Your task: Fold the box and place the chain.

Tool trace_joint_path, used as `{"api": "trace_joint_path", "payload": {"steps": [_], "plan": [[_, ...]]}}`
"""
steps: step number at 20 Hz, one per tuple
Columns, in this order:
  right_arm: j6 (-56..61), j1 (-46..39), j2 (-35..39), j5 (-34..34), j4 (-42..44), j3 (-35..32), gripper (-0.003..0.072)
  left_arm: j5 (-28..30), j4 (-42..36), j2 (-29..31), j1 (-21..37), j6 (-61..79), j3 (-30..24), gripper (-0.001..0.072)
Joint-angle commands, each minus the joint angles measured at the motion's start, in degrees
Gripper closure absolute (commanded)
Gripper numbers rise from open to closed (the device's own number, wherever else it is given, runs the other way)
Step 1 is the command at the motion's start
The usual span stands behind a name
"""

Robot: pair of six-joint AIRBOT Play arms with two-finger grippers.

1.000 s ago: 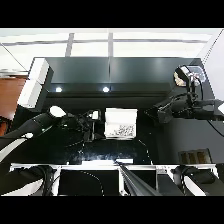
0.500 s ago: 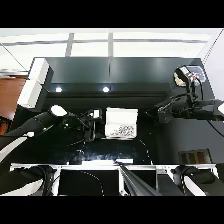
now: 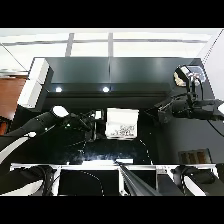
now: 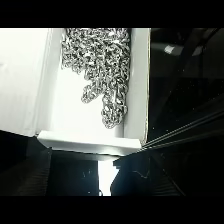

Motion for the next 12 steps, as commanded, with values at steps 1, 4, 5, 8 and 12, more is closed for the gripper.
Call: {"api": "trace_joint_path", "payload": {"steps": [1,4,5,8,12], "plan": [[0.00,0.02,-0.04,-0.15,0.00,-0.02,-0.0004,0.98,0.96,-0.04,-0.57,-0.96,0.09,0.0004],[0.00,0.02,-0.04,-0.17,0.00,0.00,-0.0004,1.88,0.48,-0.07,-0.50,-1.88,0.15,0.0005],[0.00,0.02,-0.04,-0.17,0.00,0.00,-0.0005,2.12,0.52,-0.20,-0.50,-2.45,0.28,0.0005],[0.00,0.02,-0.04,-0.17,0.00,0.00,-0.0004,1.33,2.25,-0.37,-0.52,-4.31,0.66,0.0004],[0.02,0.02,-0.04,-0.09,0.04,0.00,-0.0004,-0.31,5.25,-0.35,-0.07,-6.16,1.99,0.0005]]}}
